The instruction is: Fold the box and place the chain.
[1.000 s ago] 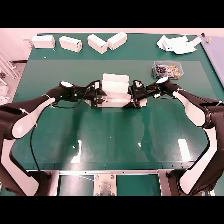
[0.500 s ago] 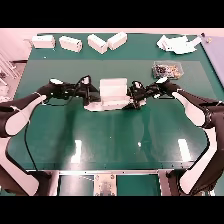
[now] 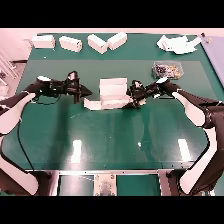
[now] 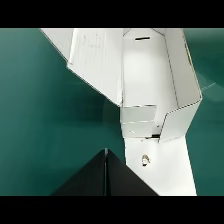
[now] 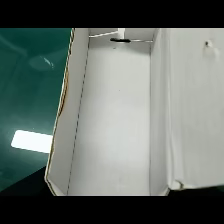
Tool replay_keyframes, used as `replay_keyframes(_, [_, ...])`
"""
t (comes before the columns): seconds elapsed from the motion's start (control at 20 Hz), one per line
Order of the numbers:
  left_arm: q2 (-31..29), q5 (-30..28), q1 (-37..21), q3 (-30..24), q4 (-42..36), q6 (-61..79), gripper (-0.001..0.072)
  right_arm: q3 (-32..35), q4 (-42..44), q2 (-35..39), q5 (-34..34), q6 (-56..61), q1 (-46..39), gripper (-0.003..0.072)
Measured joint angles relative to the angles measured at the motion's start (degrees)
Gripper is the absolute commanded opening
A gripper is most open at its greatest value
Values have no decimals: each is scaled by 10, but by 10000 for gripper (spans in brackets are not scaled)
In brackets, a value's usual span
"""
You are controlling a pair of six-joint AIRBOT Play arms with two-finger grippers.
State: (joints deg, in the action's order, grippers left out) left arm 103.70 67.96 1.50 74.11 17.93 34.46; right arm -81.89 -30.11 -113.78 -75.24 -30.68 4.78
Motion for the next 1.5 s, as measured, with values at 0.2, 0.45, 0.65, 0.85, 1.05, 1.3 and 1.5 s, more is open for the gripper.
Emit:
replay_keyframes(0.2, [-38,29,-24,0,47,-71,17,0,0,0,0,0,0,579])
replay_keyframes(0.45, [-67,42,-34,-1,137,-279,18,0,0,0,0,0,0,579])
replay_keyframes(0.65, [-73,26,-36,-1,170,-454,17,0,0,0,0,0,0,579])
replay_keyframes(0.85, [-75,21,-34,-13,184,-643,18,0,0,0,0,0,0,579])
replay_keyframes(1.05, [-75,17,-25,-48,190,-767,17,0,0,0,0,0,0,579])
replay_keyframes(1.3, [-75,-5,-16,-71,194,-838,17,0,0,0,0,0,0,579])
replay_keyframes(1.5, [-75,-32,20,-78,209,-870,17,0,0,0,0,0,0,579])
